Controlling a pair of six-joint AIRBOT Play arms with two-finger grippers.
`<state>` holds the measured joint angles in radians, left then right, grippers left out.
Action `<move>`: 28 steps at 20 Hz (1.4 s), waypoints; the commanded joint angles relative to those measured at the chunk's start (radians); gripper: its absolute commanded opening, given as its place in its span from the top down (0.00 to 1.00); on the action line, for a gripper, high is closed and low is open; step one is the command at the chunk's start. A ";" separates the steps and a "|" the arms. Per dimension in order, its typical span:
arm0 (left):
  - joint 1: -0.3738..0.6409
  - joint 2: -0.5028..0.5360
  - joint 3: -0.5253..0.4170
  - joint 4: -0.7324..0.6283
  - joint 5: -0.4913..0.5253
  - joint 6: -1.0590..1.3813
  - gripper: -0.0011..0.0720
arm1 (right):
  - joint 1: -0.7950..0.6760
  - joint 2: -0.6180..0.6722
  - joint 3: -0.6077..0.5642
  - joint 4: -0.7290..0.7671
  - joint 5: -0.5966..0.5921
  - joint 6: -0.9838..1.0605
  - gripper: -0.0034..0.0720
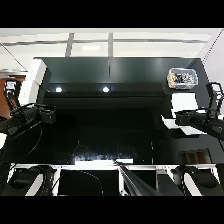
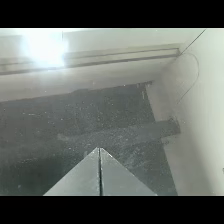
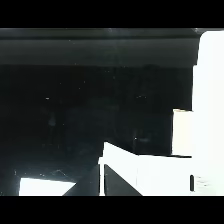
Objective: Fold the box and place the chain.
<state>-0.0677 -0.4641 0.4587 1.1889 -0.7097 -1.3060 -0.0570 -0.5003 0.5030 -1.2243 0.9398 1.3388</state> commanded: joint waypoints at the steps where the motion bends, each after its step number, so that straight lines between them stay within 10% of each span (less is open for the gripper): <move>1: 0.000 0.001 -0.001 0.000 0.000 0.000 0.94 | 0.001 0.001 0.000 0.000 0.000 0.000 0.90; 16: -0.001 0.001 -0.001 -0.004 0.007 -0.004 0.94 | 0.001 0.001 0.000 0.013 -0.005 0.000 0.90; 20: -0.001 -0.001 -0.001 -0.016 0.161 -0.008 0.94 | 0.001 0.001 -0.001 0.020 -0.132 0.001 0.85; 22: -0.001 -0.012 -0.001 -0.022 0.176 -0.007 0.91 | 0.001 -0.003 -0.001 0.011 -0.216 0.002 0.01; 23: -0.001 -0.021 -0.001 -0.022 0.185 -0.008 0.61 | 0.000 -0.006 -0.001 0.005 -0.251 0.018 0.01; 24: -0.001 -0.031 -0.001 -0.029 0.178 -0.009 0.03 | -0.011 -0.014 0.000 -0.024 -0.270 0.091 0.01; 28: -0.002 -0.063 0.000 -0.046 0.177 -0.011 0.02 | -0.271 -0.179 0.102 -0.431 -0.236 0.411 0.01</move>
<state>-0.0689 -0.5076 0.4583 1.1564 -0.5423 -1.3167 -0.1829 -0.5846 0.5449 -1.4105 0.7090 1.5650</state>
